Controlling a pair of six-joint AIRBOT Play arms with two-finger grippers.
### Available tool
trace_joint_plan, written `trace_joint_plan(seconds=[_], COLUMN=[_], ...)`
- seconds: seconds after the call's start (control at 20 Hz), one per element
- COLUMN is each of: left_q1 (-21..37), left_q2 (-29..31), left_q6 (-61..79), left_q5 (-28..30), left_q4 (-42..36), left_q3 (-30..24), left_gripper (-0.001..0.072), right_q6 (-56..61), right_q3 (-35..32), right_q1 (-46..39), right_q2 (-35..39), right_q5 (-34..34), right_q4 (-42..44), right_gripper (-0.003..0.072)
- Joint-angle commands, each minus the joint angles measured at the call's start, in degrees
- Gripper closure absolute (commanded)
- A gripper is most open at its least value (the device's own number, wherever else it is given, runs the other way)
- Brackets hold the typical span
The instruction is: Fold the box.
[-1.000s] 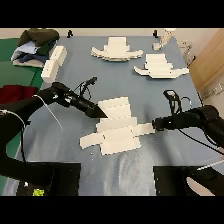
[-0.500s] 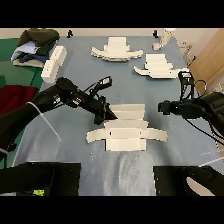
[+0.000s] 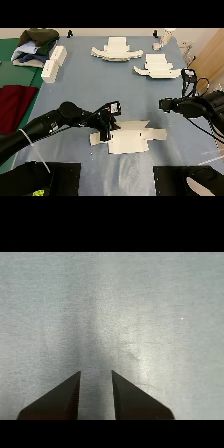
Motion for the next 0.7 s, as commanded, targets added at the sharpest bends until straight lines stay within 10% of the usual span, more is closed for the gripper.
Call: trace_joint_plan(seconds=[0.0,0.3,0.65], left_q1=[-2.54,-2.43,5.31], left_q2=[1.01,0.96,-0.79], left_q6=[0.55,0.52,1.44], left_q5=[6.75,6.34,-8.48], left_q4=[-0.48,-1.95,-1.97], left_q3=[-2.95,-2.91,1.2], left_gripper=[0.0697,0.0697,0.0697], right_q6=[0.68,1.16,1.16], right_q3=[0.02,0.02,0.02], right_q1=[0.04,0.04,0.04], right_q2=[-0.02,-0.07,-0.07], right_q5=[0.02,0.02,0.02], right_q4=[-0.02,0.02,1.09], right_gripper=[0.0383,0.0383,0.0383])
